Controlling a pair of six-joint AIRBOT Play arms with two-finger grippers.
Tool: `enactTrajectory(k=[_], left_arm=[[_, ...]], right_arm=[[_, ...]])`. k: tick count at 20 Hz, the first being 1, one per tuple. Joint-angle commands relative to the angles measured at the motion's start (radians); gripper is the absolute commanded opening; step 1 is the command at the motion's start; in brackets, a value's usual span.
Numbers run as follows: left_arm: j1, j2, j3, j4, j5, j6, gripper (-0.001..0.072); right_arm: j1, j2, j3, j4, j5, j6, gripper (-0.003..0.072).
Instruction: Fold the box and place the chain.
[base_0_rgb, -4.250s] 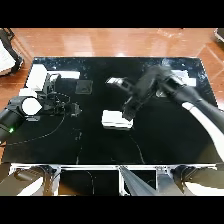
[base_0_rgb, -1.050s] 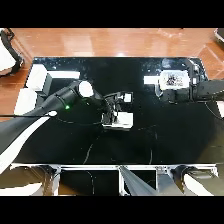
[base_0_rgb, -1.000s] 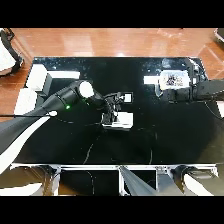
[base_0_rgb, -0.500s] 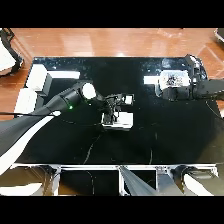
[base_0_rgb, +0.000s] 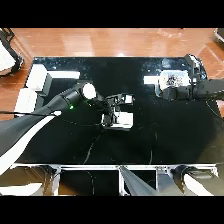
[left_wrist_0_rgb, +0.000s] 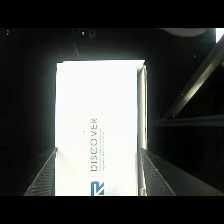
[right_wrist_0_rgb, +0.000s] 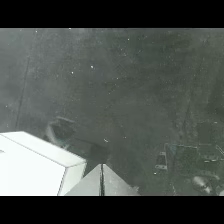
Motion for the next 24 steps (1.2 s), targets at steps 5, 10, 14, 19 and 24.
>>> enactTrajectory(k=[5,10,14,19,24], left_arm=[[0.0,-0.001,0.0,0.061,-0.005,-0.005,0.0623],[0.006,0.0,0.005,0.061,0.011,-0.048,0.0623],[0.016,0.0,0.012,0.061,0.01,-0.084,0.0623],[0.0,-0.006,0.011,0.062,0.01,-0.084,0.0623],[-0.001,-0.025,0.012,0.075,-0.013,-0.089,0.06]], right_arm=[[0.0,0.0,0.0,0.001,0.0,-0.001,0.0017],[0.0,0.0,0.0,0.0,0.0,-0.001,0.0017],[0.0,0.0,0.0,0.001,0.0,-0.001,0.0017],[0.0,0.0,0.0,0.001,0.0,-0.001,0.0017],[0.0,0.0,0.0,0.001,-0.002,-0.001,0.0017]])
